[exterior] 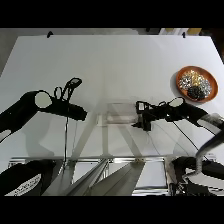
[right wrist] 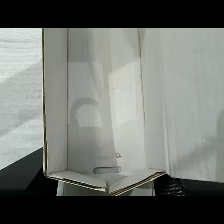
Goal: Fold the box and place the chain.
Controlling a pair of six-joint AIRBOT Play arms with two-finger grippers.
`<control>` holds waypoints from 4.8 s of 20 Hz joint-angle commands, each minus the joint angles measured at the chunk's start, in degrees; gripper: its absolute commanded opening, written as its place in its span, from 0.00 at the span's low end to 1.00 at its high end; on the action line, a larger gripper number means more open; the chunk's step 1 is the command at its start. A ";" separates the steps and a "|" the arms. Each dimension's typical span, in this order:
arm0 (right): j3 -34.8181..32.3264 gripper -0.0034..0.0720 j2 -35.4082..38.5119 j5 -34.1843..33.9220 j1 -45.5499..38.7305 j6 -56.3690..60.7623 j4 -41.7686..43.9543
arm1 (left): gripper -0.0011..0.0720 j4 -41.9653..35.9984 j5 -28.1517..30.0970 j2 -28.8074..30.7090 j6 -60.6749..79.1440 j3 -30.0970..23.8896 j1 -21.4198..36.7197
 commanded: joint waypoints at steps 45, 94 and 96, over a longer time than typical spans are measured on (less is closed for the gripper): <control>0.00 0.57 0.04 0.02 0.04 0.00 0.02 | 0.43 -15.76 8.90 -7.17 -7.56 3.30 -12.02; 0.00 0.57 0.04 0.02 0.04 0.00 0.02 | 0.03 22.14 -10.86 -27.78 -56.37 29.31 -29.27; 0.00 0.57 0.04 0.02 0.04 0.00 0.02 | 0.02 22.14 -10.86 -27.78 -56.37 29.31 -29.27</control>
